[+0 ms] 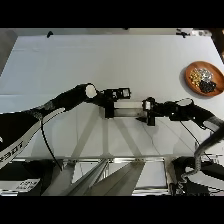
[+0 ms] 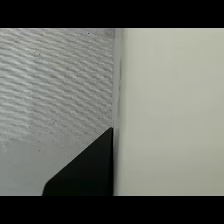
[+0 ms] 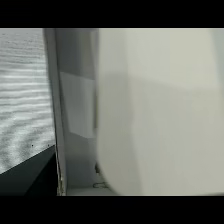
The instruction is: Fold the box and place the chain.
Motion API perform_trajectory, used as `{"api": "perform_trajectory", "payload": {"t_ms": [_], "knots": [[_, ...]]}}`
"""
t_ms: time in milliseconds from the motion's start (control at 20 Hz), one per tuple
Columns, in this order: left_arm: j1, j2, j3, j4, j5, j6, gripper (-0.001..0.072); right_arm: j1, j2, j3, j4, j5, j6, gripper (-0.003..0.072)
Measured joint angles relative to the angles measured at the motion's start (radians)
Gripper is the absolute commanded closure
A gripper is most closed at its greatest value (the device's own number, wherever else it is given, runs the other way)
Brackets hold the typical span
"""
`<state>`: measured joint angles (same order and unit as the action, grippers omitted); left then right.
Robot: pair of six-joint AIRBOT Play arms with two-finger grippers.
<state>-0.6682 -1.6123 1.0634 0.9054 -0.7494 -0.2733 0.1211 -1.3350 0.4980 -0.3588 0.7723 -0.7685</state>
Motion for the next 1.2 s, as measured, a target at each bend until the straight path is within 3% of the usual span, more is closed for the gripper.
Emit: {"api": "perform_trajectory", "payload": {"t_ms": [750, 850, 1200], "knots": [[0.000, 0.000, 0.000, 0.000, 0.001, 0.000, 0.0696, -0.001, -0.027, 0.001, -0.005, 0.047, 0.062, 0.0170], [0.000, 0.000, 0.000, 0.000, 0.000, 0.000, 0.0696, -0.001, -0.027, 0.001, -0.005, 0.049, 0.064, 0.0266], [0.000, 0.000, 0.000, 0.000, 0.001, 0.000, 0.0696, -0.001, -0.032, 0.001, -0.006, 0.056, 0.089, 0.0264]]}}
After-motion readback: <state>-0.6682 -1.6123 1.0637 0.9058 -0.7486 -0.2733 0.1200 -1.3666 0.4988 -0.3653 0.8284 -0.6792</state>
